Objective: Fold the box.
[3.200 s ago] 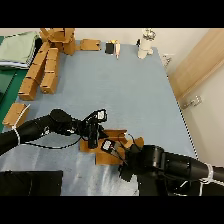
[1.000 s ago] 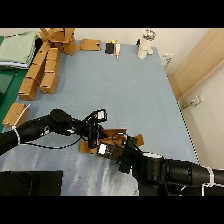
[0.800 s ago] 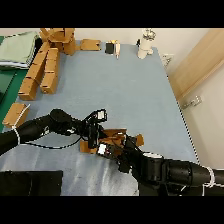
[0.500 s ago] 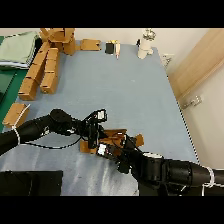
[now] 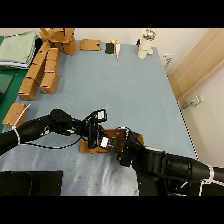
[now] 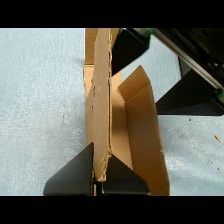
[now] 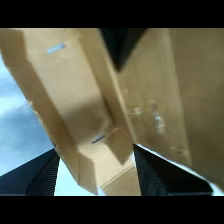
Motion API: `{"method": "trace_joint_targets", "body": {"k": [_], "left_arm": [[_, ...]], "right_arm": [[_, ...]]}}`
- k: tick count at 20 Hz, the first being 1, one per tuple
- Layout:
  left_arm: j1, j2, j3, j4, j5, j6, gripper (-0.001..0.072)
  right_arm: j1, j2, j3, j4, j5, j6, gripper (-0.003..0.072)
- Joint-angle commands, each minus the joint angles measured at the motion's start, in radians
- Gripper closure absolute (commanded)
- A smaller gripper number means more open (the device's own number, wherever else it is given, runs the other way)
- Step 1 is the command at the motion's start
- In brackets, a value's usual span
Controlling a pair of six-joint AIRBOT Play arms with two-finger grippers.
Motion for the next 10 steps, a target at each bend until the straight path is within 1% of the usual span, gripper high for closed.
{"method": "trace_joint_targets", "body": {"k": [1, 3, 5, 7, 10], "left_arm": [[0.0, 0.001, 0.001, 0.0, 0.001, 0.0, 0.0697], [0.0, 0.001, 0.001, 0.0, 0.0, 0.0, 0.0697], [0.0, 0.001, 0.001, 0.0, 0.0, 0.0, 0.0696], [0.0, 0.001, 0.001, 0.0, 0.0, 0.0, 0.0697], [0.0, 0.001, 0.001, 0.0, 0.0, 0.0, 0.0696]], "right_arm": [[-0.087, 0.016, -0.002, 0.075, 0.034, -0.163, -0.0034], [-0.169, 0.038, -0.018, 0.185, 0.083, -0.327, -0.0034], [-0.284, 0.063, -0.043, 0.357, 0.125, -0.55, -0.0034], [-0.397, 0.082, -0.051, 0.509, 0.124, -0.753, -0.0034], [-0.541, 0.097, -0.051, 0.647, 0.102, -0.951, -0.0034]]}}
